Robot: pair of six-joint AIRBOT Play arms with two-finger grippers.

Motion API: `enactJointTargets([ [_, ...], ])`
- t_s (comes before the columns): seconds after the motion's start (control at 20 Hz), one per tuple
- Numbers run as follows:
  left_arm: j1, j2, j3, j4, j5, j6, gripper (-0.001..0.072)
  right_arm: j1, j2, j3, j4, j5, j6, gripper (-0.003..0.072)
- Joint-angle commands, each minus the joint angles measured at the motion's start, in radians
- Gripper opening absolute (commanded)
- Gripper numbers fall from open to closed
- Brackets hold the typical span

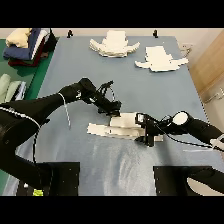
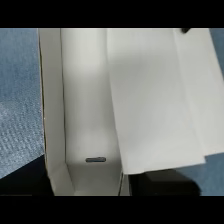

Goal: Fold the box.

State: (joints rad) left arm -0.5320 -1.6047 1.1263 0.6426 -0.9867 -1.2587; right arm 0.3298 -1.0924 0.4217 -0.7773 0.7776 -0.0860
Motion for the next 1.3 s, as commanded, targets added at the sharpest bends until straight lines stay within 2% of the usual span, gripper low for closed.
enactJointTargets([
  [0.0,-0.001,-0.004,0.001,0.035,-0.027,-0.019,0.0014,0.000,0.001,0.001,0.000,0.000,0.000,0.0491],
  [0.25,0.010,0.034,0.033,0.024,-0.040,0.055,0.0013,0.000,0.001,0.001,0.000,0.000,0.000,0.0491],
  [0.4,0.037,0.171,0.050,0.027,-0.001,0.140,0.0013,0.000,0.001,0.001,0.000,0.000,0.000,0.0491],
  [0.5,0.060,0.255,0.050,0.048,-0.020,0.176,0.0013,0.000,0.001,0.001,0.000,0.000,0.000,0.0491],
  [0.65,0.085,0.339,0.046,0.176,-0.070,0.201,0.0013,0.000,0.001,0.001,0.000,0.000,0.000,0.0491],
  [0.8,0.091,0.417,-0.024,0.252,-0.097,0.258,0.0013,0.000,0.001,0.001,0.000,0.000,0.000,0.0491],
  [1.0,0.081,0.557,-0.227,0.212,-0.150,0.543,0.0016,0.000,0.001,0.001,0.000,0.000,0.000,0.0491],
  [1.05,0.075,0.575,-0.261,0.212,-0.161,0.571,0.0093,0.000,0.001,0.001,0.000,0.000,0.000,0.0490],
  [1.1,0.066,0.585,-0.288,0.211,-0.160,0.600,0.0536,0.000,0.001,0.001,0.000,0.000,0.000,0.0491],
  [1.15,0.058,0.586,-0.306,0.215,-0.160,0.643,0.0695,0.000,0.001,0.001,0.000,0.000,0.000,0.0491],
  [1.25,0.044,0.582,-0.328,0.226,-0.165,0.774,0.0696,0.000,0.001,0.001,0.000,0.000,0.000,0.0491],
])
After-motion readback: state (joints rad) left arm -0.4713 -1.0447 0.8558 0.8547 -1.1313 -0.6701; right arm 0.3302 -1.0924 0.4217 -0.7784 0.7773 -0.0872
